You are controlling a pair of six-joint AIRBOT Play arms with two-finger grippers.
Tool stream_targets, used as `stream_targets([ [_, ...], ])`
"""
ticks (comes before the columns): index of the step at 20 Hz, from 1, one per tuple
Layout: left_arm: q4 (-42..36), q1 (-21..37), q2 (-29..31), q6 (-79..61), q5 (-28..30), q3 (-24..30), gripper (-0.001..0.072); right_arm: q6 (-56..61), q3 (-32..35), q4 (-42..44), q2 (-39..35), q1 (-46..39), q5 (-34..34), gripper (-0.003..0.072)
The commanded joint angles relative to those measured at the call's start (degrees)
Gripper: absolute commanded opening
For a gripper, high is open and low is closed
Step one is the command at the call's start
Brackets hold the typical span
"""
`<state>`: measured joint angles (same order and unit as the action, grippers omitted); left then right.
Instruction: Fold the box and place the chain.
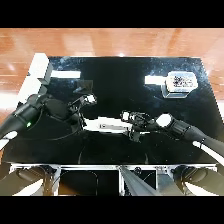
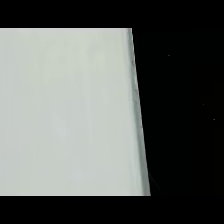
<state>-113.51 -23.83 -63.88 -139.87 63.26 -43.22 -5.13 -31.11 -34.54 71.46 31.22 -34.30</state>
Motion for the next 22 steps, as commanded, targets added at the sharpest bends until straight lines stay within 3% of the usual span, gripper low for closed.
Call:
stream_targets([
  [1, -11.1, 0.2, 7.1, -0.5, -9.1, 8.5, 0.0017, 0.3, 0.0, 0.0, 0.0, 0.0, 0.0, 0.0550],
  [4, -18.3, -3.9, 16.3, -2.6, -26.3, 18.7, 0.0018, 0.4, 0.0, 0.0, 0.0, 0.0, 0.0, 0.0550],
  [7, -18.8, -13.7, 22.4, -2.6, -42.3, 24.9, 0.0019, 0.4, 0.0, 0.0, 0.0, 0.0, 0.0, 0.0550],
  [10, -17.5, -22.7, 20.6, -2.6, -54.9, 26.2, 0.0020, 0.4, 0.0, 0.0, 0.0, 0.0, 0.0, 0.0550],
  [13, -17.5, -26.4, 15.9, -2.4, -67.4, 26.2, 0.0021, 0.4, 0.0, 0.0, 0.0, 0.0, -0.1, 0.0550],
  [15, -17.5, -27.0, 13.5, -2.4, -72.7, 26.2, 0.0021, 0.4, 0.0, 0.0, 0.0, 0.0, -0.2, 0.0550],
  [22, -17.5, -27.6, 10.1, -2.4, -77.9, 26.1, 0.0021, 0.4, 0.0, 0.0, 0.0, 0.0, -0.2, 0.0550],
])
